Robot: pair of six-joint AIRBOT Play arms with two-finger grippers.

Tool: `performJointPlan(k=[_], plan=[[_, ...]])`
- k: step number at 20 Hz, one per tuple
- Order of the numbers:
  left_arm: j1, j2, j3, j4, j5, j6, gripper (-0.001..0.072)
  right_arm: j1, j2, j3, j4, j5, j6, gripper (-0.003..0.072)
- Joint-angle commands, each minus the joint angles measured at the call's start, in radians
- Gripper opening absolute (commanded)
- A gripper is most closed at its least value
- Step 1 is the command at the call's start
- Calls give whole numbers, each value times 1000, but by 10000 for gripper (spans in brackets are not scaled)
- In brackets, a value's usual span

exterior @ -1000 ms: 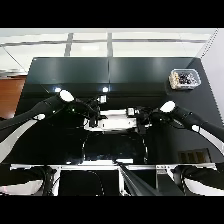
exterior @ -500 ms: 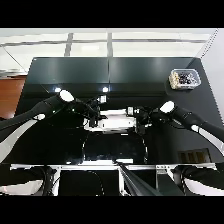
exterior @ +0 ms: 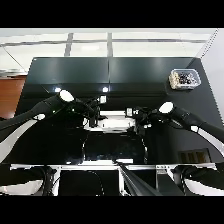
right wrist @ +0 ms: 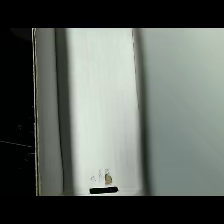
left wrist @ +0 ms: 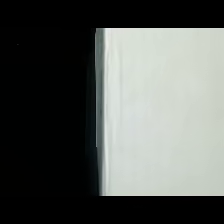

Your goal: Fold the box and place the chain.

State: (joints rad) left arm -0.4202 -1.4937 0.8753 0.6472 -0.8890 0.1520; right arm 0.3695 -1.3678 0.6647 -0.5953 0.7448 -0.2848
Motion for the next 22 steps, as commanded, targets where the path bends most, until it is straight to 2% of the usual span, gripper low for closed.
performJointPlan(k=[1,2,4,6,10,11,12,13,14,15,16,18,20,22], plan=[[0,0,1,0,4,-2,30,1,-1,0,-7,-5,0,394],[3,5,1,0,1,-3,52,1,-1,0,-7,-5,0,306],[18,40,1,2,-6,-69,364,0,-1,0,-7,-5,0,301],[50,114,1,58,-14,-232,720,0,-1,0,-7,-5,2,301],[134,330,0,353,-122,-637,707,0,-1,0,-7,-8,5,300],[151,367,-2,370,-174,-800,621,0,-1,0,-6,-8,5,300],[156,381,-8,355,-250,-929,358,0,-1,0,-7,-8,5,300],[147,375,-20,311,-347,-994,22,0,-1,0,-7,-6,4,214],[127,360,-44,221,-420,-992,29,0,-1,0,-7,-5,4,25],[95,340,-78,93,-439,-967,29,0,-1,0,-7,-5,4,11],[63,320,-106,-19,-408,-903,30,0,-1,0,-7,-5,4,11],[3,274,-119,-172,-246,-783,29,0,-1,0,-7,-6,4,11],[-17,224,-99,-285,-10,-732,29,0,-1,0,-7,-6,4,11],[-5,179,-67,-267,202,-727,29,0,-1,0,-7,-6,5,11]])
